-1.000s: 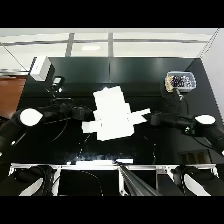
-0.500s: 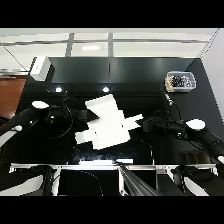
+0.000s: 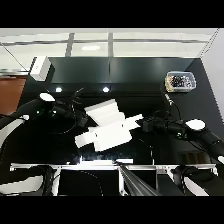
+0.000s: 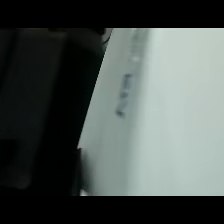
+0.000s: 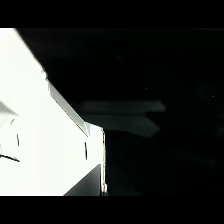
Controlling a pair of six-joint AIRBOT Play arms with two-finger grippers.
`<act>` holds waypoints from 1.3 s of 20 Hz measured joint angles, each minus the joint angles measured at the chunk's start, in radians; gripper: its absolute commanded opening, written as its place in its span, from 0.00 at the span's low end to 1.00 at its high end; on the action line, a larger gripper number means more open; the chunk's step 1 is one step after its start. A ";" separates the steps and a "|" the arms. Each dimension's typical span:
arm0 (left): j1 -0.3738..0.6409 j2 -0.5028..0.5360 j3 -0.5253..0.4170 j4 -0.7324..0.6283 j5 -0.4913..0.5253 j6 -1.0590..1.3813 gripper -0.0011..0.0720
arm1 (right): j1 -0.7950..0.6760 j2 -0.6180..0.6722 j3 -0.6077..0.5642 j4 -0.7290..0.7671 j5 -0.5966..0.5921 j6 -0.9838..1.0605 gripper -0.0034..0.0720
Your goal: Fold the box and place the chain.
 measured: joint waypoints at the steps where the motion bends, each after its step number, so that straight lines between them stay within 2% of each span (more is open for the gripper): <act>1: -0.009 -0.002 0.011 0.019 0.008 0.006 0.05 | 0.000 0.000 0.000 -0.003 -0.002 0.000 0.06; 2: -0.016 -0.002 0.022 0.031 0.005 0.014 0.05 | 0.000 0.000 0.000 -0.006 -0.002 0.000 0.09; 3: -0.022 -0.003 0.032 0.044 0.006 0.018 0.05 | -0.004 0.000 0.000 -0.013 -0.002 0.002 0.40; 4: -0.024 -0.004 0.042 0.063 0.013 0.019 0.05 | -0.014 0.000 0.002 -0.022 0.001 0.002 0.80; 5: -0.027 -0.004 0.053 0.066 0.013 0.022 0.05 | -0.030 0.000 0.005 -0.033 0.010 0.002 0.89; 9: -0.037 0.006 0.100 0.085 -0.014 0.029 0.04 | -0.164 0.002 0.068 -0.113 0.135 0.004 0.89; 12: -0.076 0.073 0.120 0.098 -0.018 0.021 0.04 | -0.274 0.002 0.170 -0.274 0.276 0.004 0.89; 16: -0.193 0.200 0.093 0.135 0.132 0.105 0.05 | -0.341 0.002 0.280 -0.504 0.387 -0.009 0.89; 20: -0.290 0.221 0.046 0.126 0.279 0.298 0.05 | -0.324 0.002 0.314 -0.604 0.414 -0.112 0.89; 26: -0.328 0.134 0.029 0.145 0.354 0.428 0.05 | -0.242 0.002 0.325 -0.656 0.343 -0.219 0.89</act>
